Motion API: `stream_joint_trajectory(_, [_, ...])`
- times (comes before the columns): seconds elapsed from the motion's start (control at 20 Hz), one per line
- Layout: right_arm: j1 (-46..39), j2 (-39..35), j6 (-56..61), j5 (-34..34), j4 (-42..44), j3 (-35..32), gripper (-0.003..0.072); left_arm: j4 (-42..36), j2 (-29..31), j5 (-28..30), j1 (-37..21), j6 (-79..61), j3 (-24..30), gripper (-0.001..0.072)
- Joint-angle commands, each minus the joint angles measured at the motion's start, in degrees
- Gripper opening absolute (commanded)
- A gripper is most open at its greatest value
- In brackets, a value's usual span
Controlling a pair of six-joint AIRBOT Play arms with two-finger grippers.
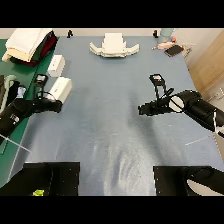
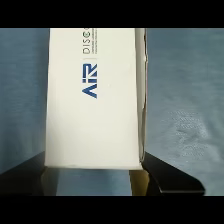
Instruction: Fold the box.
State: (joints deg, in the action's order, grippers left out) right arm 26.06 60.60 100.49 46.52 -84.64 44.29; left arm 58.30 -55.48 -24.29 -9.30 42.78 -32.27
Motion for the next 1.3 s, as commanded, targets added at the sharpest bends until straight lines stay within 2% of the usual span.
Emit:
stream_joint_trajectory(0.0, [0.0, 0.0, 0.0, 0.0, 0.7, 0.0, 0.0003, 0.9, -7.0, 1.6, -7.9, 1.6, -5.3, 0.0525])
stream_joint_trajectory(0.3, [0.0, 0.0, 0.0, 0.0, 4.0, 0.0, 0.0003, 0.4, -24.1, 1.4, -6.4, 1.9, -19.1, 0.0526])
stream_joint_trajectory(0.5, [0.0, 0.0, 0.0, 0.0, 4.1, 0.0, 0.0003, -2.2, -33.3, 0.1, -6.4, 2.3, -27.8, 0.0525])
stream_joint_trajectory(0.85, [0.0, 0.0, 0.0, 0.0, 4.0, 0.0, 0.0003, -3.2, -43.2, 0.3, -4.6, 2.3, -42.3, 0.0525])
stream_joint_trajectory(1.05, [0.0, 0.0, 0.0, 0.0, 4.1, 0.0, 0.0003, -3.2, -50.3, -1.5, -3.9, 4.7, -51.4, 0.0525])
stream_joint_trajectory(1.25, [0.0, 0.0, 0.0, 0.0, 4.1, 0.0, 0.0003, -3.2, -54.5, -4.4, -3.9, 4.8, -55.8, 0.0525])
